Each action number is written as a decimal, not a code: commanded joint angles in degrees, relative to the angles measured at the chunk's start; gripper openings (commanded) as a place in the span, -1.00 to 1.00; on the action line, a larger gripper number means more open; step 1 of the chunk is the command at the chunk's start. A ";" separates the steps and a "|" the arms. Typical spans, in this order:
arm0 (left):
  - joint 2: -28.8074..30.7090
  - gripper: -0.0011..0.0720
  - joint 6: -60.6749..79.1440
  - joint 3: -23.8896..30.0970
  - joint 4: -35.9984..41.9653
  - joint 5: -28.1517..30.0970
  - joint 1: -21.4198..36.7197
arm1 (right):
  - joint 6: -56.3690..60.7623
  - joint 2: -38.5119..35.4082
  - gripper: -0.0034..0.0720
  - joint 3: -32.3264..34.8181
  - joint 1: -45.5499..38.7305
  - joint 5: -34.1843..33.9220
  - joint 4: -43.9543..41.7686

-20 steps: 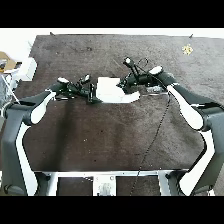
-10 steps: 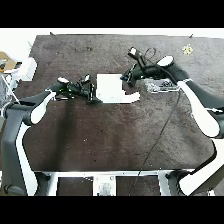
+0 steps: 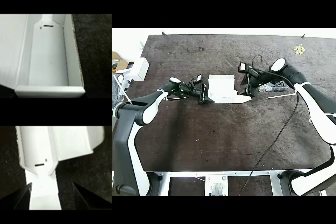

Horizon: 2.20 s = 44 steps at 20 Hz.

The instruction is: Fold the box and place the chain.

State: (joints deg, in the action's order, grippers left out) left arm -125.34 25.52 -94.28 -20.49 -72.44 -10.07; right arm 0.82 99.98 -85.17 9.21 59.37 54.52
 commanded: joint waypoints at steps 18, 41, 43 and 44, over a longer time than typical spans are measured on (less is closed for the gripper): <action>-0.02 -0.03 0.02 0.00 0.02 0.02 0.00 | -4.33 5.75 -0.21 1.97 0.74 0.13 -13.49; -0.02 -0.03 0.02 0.00 0.02 0.02 0.00 | -6.16 8.48 0.41 1.84 3.78 -4.42 -13.14; -0.02 -0.03 0.02 0.00 0.02 0.00 0.00 | -2.67 8.48 -0.25 1.44 3.56 -4.59 -12.22; -0.02 -0.03 0.02 0.00 0.02 0.00 0.00 | 1.70 8.48 -0.48 0.59 3.39 -4.50 -9.53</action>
State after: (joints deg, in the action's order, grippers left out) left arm -125.34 25.47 -94.28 -20.45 -72.47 -10.04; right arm -3.40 108.53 -83.70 12.80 54.83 42.26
